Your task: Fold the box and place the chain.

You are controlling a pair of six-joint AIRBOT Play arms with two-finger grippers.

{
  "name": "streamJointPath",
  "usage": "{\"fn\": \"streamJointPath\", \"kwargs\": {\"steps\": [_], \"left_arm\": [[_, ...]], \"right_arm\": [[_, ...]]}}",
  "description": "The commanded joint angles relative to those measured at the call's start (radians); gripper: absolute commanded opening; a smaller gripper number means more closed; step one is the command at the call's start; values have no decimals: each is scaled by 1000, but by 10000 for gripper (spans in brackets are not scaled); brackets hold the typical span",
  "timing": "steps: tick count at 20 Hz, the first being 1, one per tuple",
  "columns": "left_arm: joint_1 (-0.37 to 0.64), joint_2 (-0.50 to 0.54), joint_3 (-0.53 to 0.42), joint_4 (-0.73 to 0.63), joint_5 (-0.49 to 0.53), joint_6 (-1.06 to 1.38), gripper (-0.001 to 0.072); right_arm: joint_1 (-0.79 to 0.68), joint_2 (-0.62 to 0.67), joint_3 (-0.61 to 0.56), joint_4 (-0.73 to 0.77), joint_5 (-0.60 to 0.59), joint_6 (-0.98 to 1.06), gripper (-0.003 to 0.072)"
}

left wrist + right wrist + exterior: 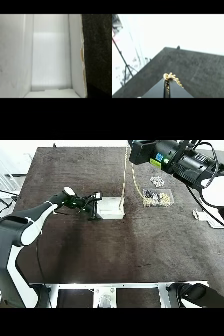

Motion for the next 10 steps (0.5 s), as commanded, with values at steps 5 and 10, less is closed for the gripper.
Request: {"fn": "streamJointPath", "kwargs": {"steps": [5,10], "left_arm": [[0,0,0,0,2,-1,467],[0,0,0,0,3,0,467]], "right_arm": [[2,-43,1,-10,-30,1,13],[2,-86,-28,39,125,13,12]]}}
